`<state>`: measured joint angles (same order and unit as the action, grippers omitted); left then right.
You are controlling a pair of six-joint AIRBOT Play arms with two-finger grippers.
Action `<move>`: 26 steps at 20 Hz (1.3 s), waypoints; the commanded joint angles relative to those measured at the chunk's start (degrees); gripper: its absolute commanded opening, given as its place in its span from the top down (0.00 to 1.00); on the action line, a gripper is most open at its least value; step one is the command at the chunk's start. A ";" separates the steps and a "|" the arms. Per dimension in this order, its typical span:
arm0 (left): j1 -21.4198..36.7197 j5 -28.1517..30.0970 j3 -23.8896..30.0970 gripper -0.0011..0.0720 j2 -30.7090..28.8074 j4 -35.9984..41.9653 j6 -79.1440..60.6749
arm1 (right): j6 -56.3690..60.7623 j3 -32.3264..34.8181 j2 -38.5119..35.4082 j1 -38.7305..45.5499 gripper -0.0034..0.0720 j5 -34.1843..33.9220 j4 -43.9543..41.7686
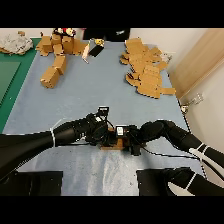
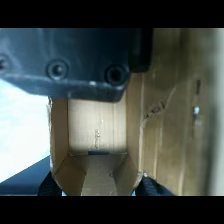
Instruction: Fold the box.
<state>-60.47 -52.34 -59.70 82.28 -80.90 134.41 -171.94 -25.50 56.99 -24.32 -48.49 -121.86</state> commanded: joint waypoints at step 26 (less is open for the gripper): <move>0.55 4.20 -0.72 0.53 0.35 0.96 -2.54 | 0.02 0.02 -0.04 -0.02 0.29 0.00 -0.02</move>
<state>-59.83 -49.41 -60.36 82.63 -80.77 131.94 -171.85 -25.50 56.97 -24.29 -48.36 -121.69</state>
